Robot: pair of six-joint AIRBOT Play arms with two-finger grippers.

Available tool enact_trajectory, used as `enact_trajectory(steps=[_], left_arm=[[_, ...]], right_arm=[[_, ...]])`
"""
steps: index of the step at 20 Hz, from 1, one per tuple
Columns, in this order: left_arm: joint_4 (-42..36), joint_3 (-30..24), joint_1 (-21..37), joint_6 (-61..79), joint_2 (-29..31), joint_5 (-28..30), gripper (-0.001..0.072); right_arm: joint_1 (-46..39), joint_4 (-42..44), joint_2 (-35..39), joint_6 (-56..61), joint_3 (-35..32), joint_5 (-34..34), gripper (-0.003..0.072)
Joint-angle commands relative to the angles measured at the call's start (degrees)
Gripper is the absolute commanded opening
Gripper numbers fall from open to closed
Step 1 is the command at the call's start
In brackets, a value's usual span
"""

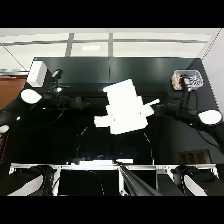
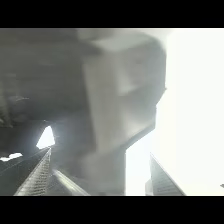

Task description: Fold the box and place the chain.

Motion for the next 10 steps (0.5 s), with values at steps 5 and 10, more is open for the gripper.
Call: enact_trajectory(steps=[5, 10], left_arm=[[-15.02, 11.45, -3.43, 6.73, -21.4, -10.27, 0.0704], [-24.33, 15.5, -4.37, 14.05, -30.73, -23.23, 0.0704]], right_arm=[[7.65, 0.28, -2.82, 0.7, -2.1, -5.44, 0.0013], [7.67, 0.31, -2.82, 0.7, -2.1, -5.33, 0.0013]])
